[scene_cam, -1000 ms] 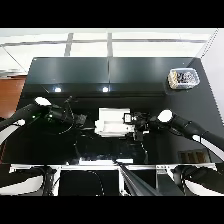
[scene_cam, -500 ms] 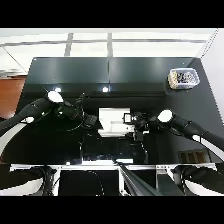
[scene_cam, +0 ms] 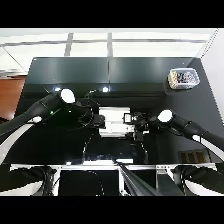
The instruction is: Fold the box and place the chain.
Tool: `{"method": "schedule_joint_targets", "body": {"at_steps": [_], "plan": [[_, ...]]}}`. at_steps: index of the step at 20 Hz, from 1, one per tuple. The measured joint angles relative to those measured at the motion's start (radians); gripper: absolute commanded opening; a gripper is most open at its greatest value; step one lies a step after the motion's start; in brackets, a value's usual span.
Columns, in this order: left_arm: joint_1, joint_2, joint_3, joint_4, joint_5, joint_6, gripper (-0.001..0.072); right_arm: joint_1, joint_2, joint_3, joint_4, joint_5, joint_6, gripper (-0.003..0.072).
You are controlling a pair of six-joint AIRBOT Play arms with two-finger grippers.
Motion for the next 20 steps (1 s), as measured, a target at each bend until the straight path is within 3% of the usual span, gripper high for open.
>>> {"method": "schedule_joint_targets", "body": {"at_steps": [6,15,20], "plan": [[-0.064,0.000,0.007,0.119,0.039,-0.158,0.0355,0.000,0.000,0.000,0.000,0.000,0.000,0.0227],[-0.250,-0.007,0.084,0.475,0.039,-0.539,0.0355,0.000,0.000,0.000,0.000,0.000,0.000,0.0227],[-0.302,-0.048,0.120,0.556,0.008,-0.698,0.0327,0.000,0.000,0.000,0.000,0.000,0.000,0.0227]]}}
